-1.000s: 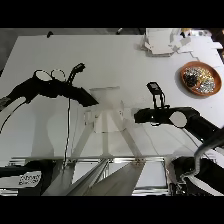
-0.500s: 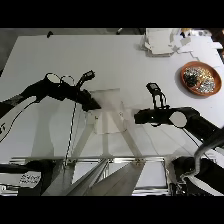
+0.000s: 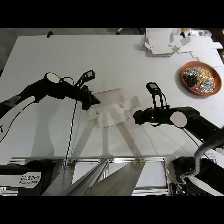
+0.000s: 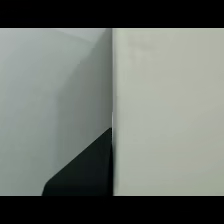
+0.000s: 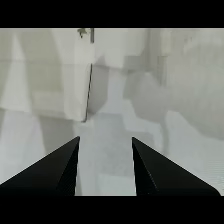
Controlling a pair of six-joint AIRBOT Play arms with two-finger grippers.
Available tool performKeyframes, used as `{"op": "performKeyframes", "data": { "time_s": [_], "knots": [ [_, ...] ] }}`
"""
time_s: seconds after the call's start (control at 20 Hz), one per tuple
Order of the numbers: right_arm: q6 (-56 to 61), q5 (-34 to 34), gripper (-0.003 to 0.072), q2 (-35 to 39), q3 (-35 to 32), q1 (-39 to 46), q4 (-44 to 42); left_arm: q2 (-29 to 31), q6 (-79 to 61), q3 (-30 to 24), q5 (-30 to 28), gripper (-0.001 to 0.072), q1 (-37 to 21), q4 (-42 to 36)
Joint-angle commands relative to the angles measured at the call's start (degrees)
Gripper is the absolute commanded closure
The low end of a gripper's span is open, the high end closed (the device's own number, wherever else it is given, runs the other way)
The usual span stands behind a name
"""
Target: Fold the box and place the chain.
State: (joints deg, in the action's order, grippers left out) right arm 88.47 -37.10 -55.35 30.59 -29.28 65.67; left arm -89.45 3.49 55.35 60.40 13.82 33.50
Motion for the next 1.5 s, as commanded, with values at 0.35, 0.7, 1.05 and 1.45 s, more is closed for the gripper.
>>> {"op": "performKeyframes", "data": {
  "time_s": [0.35,0.7,1.05,1.45],
  "knots": [
    [-7.0,-7.0,0.0320,8.9,3.4,0.0,8.2,3.0,-5.9,-0.4,4.7,0.0707,1.9,1.3],
    [-7.0,-6.9,0.0320,8.9,3.4,0.0,8.2,-2.0,-9.8,-0.4,3.3,0.0707,4.2,0.8],
    [-7.0,-6.9,0.0320,8.9,3.4,0.0,8.1,-3.3,-14.0,-0.4,3.2,0.0706,4.1,0.9],
    [-7.0,-7.0,0.0322,8.9,3.4,0.0,8.1,-3.3,-15.3,-0.4,1.5,0.0701,4.1,0.9]
  ]
}}
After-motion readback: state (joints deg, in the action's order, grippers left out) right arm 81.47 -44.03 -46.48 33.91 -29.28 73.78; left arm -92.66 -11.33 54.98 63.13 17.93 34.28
